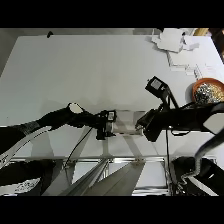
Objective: Fold the box and place the chain.
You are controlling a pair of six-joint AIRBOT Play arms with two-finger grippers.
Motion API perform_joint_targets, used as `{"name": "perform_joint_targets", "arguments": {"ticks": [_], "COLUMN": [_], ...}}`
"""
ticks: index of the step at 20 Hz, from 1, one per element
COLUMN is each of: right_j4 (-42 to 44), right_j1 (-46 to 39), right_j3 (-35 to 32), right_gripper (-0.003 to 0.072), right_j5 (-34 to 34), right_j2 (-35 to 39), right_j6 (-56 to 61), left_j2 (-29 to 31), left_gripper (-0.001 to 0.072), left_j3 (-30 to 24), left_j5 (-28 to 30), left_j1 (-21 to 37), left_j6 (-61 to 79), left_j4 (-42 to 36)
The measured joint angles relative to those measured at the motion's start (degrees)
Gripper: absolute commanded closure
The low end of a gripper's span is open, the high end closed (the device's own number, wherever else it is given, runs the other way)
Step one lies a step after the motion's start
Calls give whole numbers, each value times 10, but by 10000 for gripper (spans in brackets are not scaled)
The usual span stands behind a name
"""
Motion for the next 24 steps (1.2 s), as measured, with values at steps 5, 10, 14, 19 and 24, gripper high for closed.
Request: {"name": "perform_joint_targets", "arguments": {"ticks": [5,10,14,19,24], "right_j4": [4,5,-10,-102,-139], "right_j1": [0,1,1,-21,-126], "right_j3": [-60,-71,-39,14,26], "right_gripper": [666,546,548,546,541], "right_j5": [-96,-131,-79,26,83], "right_j2": [-64,-143,-141,-91,-95], "right_j6": [-12,-35,-80,-200,-380], "left_j2": [0,0,0,0,0], "left_gripper": [498,498,498,498,498], "left_j3": [0,0,0,0,0], "left_j5": [0,0,0,0,0], "left_j1": [0,0,0,0,0], "left_j6": [0,0,0,0,0], "left_j4": [0,0,0,0,0]}}
